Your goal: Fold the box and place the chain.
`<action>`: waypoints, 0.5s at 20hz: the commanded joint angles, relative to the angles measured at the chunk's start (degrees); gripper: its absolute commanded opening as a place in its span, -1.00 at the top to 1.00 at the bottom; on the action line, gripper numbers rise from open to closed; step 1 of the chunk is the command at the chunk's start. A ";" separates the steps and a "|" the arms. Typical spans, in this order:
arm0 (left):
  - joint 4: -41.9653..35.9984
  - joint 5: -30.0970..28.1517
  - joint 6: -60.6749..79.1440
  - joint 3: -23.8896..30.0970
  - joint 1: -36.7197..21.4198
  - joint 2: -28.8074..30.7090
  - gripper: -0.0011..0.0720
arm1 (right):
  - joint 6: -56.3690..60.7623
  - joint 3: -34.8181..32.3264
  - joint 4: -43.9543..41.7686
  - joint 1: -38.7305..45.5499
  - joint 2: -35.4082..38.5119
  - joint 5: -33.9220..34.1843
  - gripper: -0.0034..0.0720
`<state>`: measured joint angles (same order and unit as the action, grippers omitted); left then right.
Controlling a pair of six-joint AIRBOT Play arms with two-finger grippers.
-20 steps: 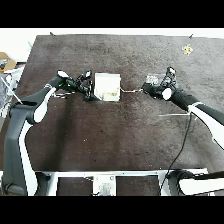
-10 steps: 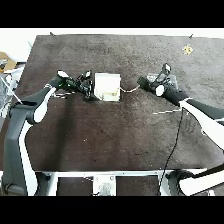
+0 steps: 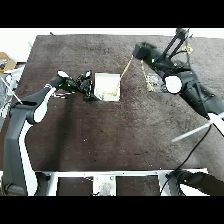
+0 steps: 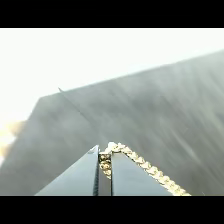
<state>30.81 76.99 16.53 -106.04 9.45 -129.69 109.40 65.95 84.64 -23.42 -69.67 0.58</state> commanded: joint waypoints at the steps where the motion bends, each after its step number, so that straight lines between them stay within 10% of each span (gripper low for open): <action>1: 0.02 0.00 0.02 -0.02 0.02 -0.02 -0.17 | -3.61 4.46 1.73 -5.11 2.23 4.42 0.91; 10: 0.02 -0.02 0.02 -0.02 0.02 -0.02 -0.17 | -6.01 9.86 0.48 -9.03 -6.23 -5.99 0.91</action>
<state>30.81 76.97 16.56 -106.04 9.45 -129.69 103.83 75.09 85.93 -31.66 -73.25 1.65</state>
